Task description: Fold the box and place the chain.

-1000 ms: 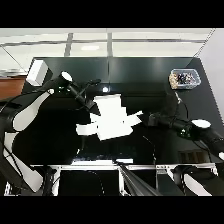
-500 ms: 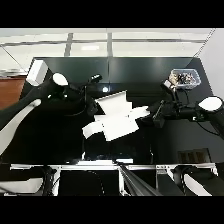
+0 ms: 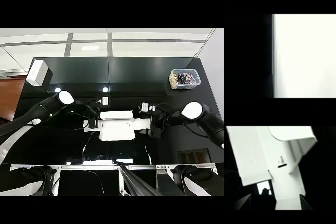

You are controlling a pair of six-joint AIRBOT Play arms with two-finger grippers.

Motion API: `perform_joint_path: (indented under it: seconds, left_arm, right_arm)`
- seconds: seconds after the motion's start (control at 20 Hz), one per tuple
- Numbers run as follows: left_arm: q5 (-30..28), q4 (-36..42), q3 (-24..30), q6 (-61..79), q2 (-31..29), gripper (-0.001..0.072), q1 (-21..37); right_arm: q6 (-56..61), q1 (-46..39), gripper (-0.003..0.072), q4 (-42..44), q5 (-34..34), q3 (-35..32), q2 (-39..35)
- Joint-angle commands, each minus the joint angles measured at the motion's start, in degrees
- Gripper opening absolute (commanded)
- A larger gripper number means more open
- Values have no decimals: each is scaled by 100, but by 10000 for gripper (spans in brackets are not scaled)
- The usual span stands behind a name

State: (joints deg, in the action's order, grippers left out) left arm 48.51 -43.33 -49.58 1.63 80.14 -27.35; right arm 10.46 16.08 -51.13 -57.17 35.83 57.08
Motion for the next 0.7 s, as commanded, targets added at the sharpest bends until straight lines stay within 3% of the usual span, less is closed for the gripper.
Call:
perform_joint_path:
  seconds: [0.0,0.2,0.65]
  left_arm:
    - [-326,-74,39,160,157,26,-101]
    - [-330,-74,35,76,157,27,-101]
    - [-297,-74,33,74,157,27,-101]
  right_arm:
    - [-192,243,686,-118,232,-367,2]
    - [-664,533,686,70,800,-658,79]
    - [-1226,1141,686,1102,1954,-605,621]
